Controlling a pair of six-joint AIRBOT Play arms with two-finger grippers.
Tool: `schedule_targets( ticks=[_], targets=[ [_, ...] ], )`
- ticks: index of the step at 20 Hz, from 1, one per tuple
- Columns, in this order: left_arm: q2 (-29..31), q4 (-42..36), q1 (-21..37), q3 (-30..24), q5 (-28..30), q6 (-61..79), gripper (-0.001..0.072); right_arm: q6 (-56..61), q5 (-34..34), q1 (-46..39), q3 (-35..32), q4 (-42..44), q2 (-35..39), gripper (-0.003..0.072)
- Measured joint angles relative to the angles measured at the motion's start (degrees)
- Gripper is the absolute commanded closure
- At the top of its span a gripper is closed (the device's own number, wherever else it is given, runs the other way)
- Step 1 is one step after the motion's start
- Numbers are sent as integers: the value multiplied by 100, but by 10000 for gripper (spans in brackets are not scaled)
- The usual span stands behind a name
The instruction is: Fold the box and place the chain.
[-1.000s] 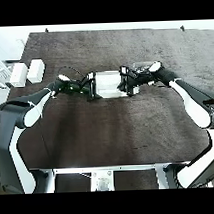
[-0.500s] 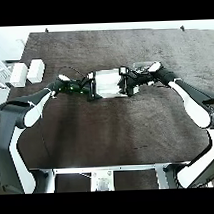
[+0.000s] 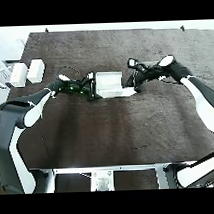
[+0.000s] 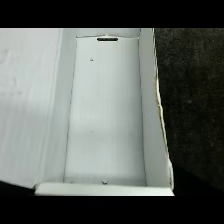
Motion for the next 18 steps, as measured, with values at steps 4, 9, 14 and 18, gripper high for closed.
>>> schedule_targets(
  ticks=[4, 9, 14, 18],
  targets=[
    [0, 0, 0, 0, -2, 0, 431, 1377, -7, -529, -2, -46, 302, 681],
    [0, 0, 0, 0, -4, 0, 431, 3117, 0, -1088, -92, -63, 188, 682],
    [0, 0, 0, 0, -7, 0, 431, 4098, -9, -1086, -129, -59, -339, 682],
    [0, 0, 0, 0, -7, 0, 431, 4389, 7, -732, -136, 94, -730, 682]
  ],
)
